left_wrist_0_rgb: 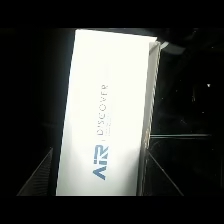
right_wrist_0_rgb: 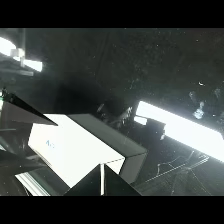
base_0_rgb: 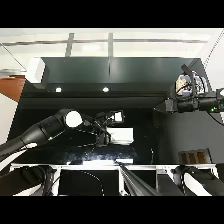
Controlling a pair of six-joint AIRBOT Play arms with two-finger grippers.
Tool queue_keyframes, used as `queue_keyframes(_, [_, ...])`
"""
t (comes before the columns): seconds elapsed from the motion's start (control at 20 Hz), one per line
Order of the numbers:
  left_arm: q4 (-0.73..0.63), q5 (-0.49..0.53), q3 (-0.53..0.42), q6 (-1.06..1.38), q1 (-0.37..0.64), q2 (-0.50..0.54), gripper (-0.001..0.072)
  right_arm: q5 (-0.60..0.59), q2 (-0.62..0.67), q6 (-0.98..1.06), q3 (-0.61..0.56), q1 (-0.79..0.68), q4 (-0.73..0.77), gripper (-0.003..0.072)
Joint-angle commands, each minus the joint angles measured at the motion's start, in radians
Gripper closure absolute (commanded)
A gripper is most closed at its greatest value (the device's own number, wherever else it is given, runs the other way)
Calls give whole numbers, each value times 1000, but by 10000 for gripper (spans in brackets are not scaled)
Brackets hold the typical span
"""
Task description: Fold the box and place the chain.
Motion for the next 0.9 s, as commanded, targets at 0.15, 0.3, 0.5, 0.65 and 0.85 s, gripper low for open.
queue_keyframes(0.15, [-31, 29, 1, -1, -29, -25, 1, -3, 1, 0, -2, 0, -1, 650])
queue_keyframes(0.3, [-28, 85, 1, -1, -48, -27, 1, -4, 1, 0, -2, 0, -1, 650])
queue_keyframes(0.5, [-27, 88, 1, -1, -49, -34, 1, -3, 1, 0, -2, 0, -1, 650])
queue_keyframes(0.65, [-27, 63, 1, -1, -49, -35, 1, -3, 1, 0, -2, 0, -1, 649])
queue_keyframes(0.85, [-27, 58, 1, -1, -49, -36, 1, -4, 1, 1, -2, 0, 0, 650])
